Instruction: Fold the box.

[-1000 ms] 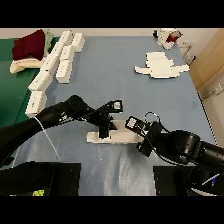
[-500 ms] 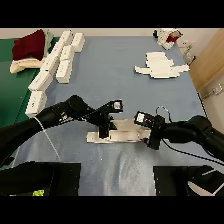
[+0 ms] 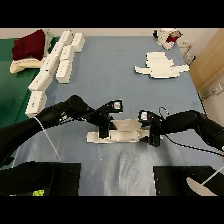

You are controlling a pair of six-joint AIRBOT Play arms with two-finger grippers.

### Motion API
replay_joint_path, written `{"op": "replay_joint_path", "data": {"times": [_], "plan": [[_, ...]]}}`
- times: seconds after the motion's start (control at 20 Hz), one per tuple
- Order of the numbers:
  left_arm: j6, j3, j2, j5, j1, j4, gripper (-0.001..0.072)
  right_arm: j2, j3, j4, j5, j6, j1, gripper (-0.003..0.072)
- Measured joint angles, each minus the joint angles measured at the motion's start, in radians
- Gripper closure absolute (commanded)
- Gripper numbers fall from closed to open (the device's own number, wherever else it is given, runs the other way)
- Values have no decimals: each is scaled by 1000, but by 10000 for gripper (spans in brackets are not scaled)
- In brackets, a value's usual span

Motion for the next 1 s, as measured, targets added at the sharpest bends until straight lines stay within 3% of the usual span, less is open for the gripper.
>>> {"op": "replay_joint_path", "data": {"times": [1.0], "plan": [[0,0,0,-2,0,0,695,-17,4,37,-94,-4,5,-34]]}}
